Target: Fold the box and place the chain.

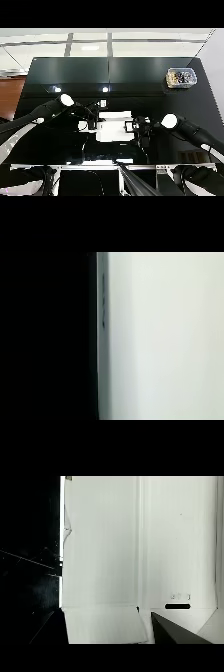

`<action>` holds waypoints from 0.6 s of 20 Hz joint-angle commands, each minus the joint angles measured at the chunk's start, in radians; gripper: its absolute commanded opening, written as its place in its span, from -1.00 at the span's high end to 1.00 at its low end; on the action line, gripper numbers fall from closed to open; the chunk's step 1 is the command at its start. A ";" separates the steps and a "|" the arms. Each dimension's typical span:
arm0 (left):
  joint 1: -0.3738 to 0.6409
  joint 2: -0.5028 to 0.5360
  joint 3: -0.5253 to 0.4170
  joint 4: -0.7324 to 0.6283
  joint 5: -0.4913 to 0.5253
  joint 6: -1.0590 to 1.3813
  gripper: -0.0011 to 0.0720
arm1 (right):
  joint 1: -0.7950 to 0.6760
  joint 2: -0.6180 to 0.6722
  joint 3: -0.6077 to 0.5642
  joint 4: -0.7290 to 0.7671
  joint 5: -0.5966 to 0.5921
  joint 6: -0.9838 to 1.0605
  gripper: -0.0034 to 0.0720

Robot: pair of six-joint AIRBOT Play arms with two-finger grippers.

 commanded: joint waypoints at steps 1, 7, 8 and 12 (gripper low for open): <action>0.000 -0.001 0.000 0.001 -0.002 0.001 0.90 | 0.022 -0.019 0.001 0.042 -0.080 0.023 -0.96; 0.000 -0.001 0.000 0.001 -0.002 0.000 0.90 | -0.035 0.052 0.002 0.041 -0.081 0.023 -0.96; 0.000 -0.001 0.000 0.001 -0.002 0.000 0.90 | -0.054 0.068 0.002 0.048 -0.081 0.023 -0.96; 0.000 -0.001 0.000 0.000 -0.002 0.001 0.90 | -0.107 0.092 0.002 0.129 -0.084 0.019 -0.96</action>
